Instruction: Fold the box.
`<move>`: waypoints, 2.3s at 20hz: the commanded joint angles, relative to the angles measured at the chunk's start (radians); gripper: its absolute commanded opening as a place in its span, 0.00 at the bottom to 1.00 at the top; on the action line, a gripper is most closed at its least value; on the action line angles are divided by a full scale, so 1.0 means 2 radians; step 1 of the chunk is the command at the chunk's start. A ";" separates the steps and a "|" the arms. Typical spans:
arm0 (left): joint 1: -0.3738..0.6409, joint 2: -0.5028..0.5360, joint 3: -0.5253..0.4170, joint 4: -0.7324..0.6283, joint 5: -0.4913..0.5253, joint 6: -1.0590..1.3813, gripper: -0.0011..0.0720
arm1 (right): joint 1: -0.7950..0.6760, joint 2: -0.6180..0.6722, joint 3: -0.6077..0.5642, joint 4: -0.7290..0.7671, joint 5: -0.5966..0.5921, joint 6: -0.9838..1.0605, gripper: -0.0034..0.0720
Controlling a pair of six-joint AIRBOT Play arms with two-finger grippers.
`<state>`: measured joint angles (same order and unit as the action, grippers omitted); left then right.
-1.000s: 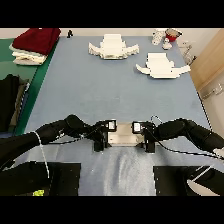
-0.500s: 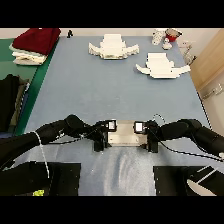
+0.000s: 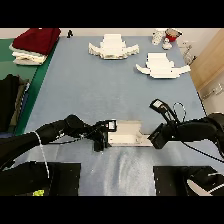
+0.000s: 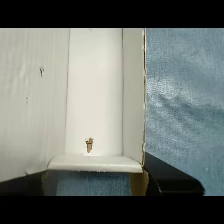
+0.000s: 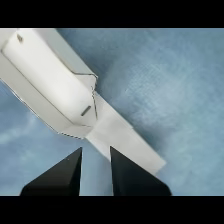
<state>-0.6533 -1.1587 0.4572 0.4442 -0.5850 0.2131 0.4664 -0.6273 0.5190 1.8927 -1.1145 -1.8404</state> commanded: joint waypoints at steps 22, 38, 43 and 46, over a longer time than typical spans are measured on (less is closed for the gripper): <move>0.000 0.000 0.000 0.000 0.000 0.000 0.64 | 0.039 -0.296 0.087 0.157 0.218 0.211 0.16; 0.000 0.000 0.000 0.000 0.000 0.000 0.64 | 0.038 -0.200 0.134 0.080 0.069 0.090 0.16; 0.000 0.000 0.000 0.000 0.000 0.000 0.64 | 0.039 -0.107 0.108 0.045 -0.038 -0.078 0.15; 0.000 0.000 0.000 0.000 0.000 0.000 0.64 | 0.039 -0.052 0.048 0.002 -0.046 -0.179 0.24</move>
<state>-0.6537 -1.1587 0.4572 0.4446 -0.5846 0.2131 0.5426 -0.8307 0.6956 1.9831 -1.1419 -1.9743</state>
